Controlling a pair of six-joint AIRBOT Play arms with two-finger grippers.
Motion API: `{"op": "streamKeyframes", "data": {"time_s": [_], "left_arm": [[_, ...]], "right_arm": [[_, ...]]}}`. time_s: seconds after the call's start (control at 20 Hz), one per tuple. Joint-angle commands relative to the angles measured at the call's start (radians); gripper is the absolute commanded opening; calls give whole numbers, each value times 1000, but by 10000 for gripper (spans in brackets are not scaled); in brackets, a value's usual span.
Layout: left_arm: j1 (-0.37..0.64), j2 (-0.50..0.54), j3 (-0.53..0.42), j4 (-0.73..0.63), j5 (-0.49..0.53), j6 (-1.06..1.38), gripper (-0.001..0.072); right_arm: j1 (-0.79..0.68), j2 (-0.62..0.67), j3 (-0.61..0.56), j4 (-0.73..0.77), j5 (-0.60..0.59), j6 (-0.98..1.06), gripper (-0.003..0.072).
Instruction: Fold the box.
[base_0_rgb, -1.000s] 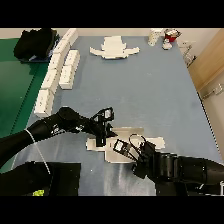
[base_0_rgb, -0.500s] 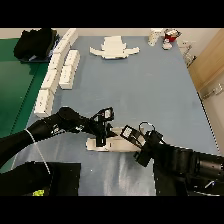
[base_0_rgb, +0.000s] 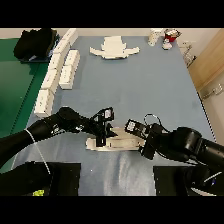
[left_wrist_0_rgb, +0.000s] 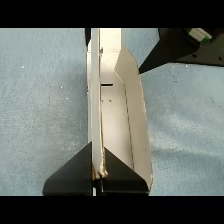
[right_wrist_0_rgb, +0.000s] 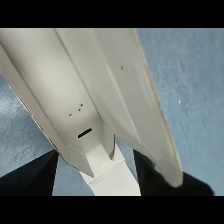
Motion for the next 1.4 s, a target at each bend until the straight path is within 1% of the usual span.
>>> {"op": "streamKeyframes", "data": {"time_s": [0.0,0.15,0.25,0.35,0.55,0.65,0.75,0.95,1.35], "left_arm": [[0,0,0,0,0,0,14],[0,0,0,0,0,0,14],[0,0,0,0,0,0,14],[0,0,0,0,0,0,14],[0,0,0,0,0,0,14],[0,0,0,0,0,0,14],[0,0,0,0,0,0,14],[0,0,0,0,0,0,13],[0,0,0,0,0,0,14]], "right_arm": [[-170,1,-13,222,79,-384,720],[-344,0,-55,522,90,-787,720],[-443,-10,-81,643,83,-936,720],[-498,-30,-91,696,69,-1004,720],[-518,-98,-93,754,66,-1116,720],[-518,-137,-93,763,67,-1130,720],[-518,-166,-92,763,40,-1124,720],[-518,-145,-92,723,35,-1112,720],[-518,-143,-92,718,43,-1112,720]]}}
